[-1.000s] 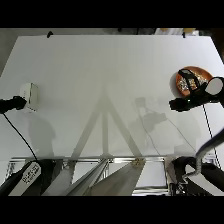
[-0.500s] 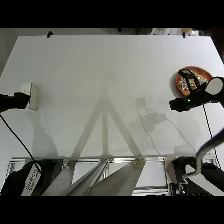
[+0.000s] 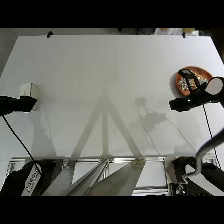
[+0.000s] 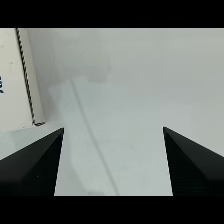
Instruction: Fold the box and place the chain.
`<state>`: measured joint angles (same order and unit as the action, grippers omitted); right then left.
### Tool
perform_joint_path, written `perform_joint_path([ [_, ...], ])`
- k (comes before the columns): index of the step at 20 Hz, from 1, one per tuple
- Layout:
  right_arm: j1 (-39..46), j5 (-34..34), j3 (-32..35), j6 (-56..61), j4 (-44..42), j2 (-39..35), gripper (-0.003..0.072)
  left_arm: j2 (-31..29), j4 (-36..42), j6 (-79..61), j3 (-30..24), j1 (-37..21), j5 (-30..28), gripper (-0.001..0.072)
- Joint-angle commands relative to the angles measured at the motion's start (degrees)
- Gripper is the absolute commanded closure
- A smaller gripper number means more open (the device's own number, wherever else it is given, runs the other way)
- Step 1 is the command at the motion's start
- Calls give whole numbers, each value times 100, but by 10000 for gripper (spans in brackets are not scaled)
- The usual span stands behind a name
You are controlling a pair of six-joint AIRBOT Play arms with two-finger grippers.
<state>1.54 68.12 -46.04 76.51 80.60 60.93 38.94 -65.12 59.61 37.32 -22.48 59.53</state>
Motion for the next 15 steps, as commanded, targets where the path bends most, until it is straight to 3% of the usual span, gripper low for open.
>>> perform_joint_path([
  [1, 2, 0, -2, 0, -2, 2, 669, -7, 9, 247, 0, 9, -98, 20],
  [15, 2, 0, -2, 2, -2, 2, 669, 153, -271, 236, 0, 9, -275, 20],
])
